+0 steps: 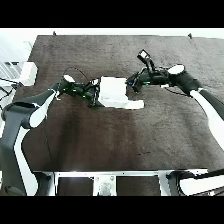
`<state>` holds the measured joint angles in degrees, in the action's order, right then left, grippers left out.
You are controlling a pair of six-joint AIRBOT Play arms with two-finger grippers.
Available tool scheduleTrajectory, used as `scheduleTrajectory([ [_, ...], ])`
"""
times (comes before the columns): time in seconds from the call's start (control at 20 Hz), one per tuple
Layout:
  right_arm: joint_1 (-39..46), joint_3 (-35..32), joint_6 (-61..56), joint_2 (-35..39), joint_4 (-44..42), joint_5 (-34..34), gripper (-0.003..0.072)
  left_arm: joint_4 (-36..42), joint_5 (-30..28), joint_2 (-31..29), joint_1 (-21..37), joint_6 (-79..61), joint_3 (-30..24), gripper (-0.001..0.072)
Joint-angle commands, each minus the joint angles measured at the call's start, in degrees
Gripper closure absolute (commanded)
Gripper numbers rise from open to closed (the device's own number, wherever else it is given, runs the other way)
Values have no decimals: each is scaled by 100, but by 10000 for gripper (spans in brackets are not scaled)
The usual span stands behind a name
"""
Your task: Fold the box and place the chain.
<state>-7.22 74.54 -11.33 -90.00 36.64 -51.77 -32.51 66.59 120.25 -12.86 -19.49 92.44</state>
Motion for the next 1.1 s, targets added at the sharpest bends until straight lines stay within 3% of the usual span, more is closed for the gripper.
scheduleTrajectory([
  [0.0, 20, -369, -59, 680, 1519, -44, -7, 0, -4, 2, 0, -2, 0, 478],
  [0.2, -46, -719, 319, 588, 1637, -79, -7, 0, -7, 2, 0, -2, 0, 478],
  [0.6, -199, -730, 905, -66, 1591, -76, -6, 0, -4, 2, 0, 0, 0, 478],
  [1.05, -304, -706, 1209, -319, 1200, -79, 22, 0, -4, 2, 0, -2, 0, 478],
])
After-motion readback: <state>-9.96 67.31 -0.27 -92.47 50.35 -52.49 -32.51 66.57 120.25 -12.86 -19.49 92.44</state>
